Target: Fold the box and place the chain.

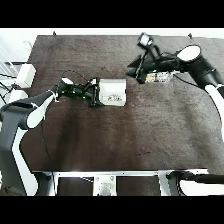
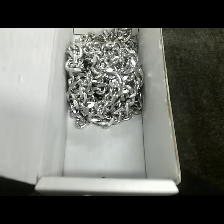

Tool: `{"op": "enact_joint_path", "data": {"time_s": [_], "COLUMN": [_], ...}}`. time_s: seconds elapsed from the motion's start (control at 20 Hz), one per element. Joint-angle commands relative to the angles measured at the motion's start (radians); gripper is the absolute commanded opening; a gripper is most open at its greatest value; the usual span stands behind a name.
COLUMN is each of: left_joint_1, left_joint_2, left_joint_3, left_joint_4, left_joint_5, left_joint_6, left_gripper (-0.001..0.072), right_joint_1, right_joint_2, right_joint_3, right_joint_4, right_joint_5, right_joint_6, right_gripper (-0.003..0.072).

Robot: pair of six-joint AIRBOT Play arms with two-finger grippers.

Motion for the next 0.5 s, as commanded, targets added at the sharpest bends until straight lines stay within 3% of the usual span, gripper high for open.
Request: {"op": "enact_joint_path", "data": {"time_s": [0.0,0.1,0.2,0.45], "left_joint_1": [0.000,0.000,0.000,0.000], "left_joint_2": [0.001,0.001,0.001,0.001], "left_joint_3": [0.001,0.001,0.001,0.001], "left_joint_4": [0.000,0.000,0.000,0.000], "left_joint_5": [0.000,0.000,0.000,0.000], "left_joint_6": [0.000,0.000,0.000,0.000], "left_gripper": [0.0583,0.0583,0.0583,0.0583], "right_joint_1": [-0.071,-0.079,-0.078,-0.076], "right_joint_2": [-0.017,-0.066,-0.127,-0.243], "right_joint_3": [0.001,0.002,0.007,0.040], "right_joint_4": [0.120,0.148,0.148,0.148], "right_joint_5": [-0.057,-0.056,-0.055,-0.035], "right_joint_6": [0.050,0.046,0.039,0.019], "right_gripper": [0.0254,0.0127,0.0069,0.0051]}}
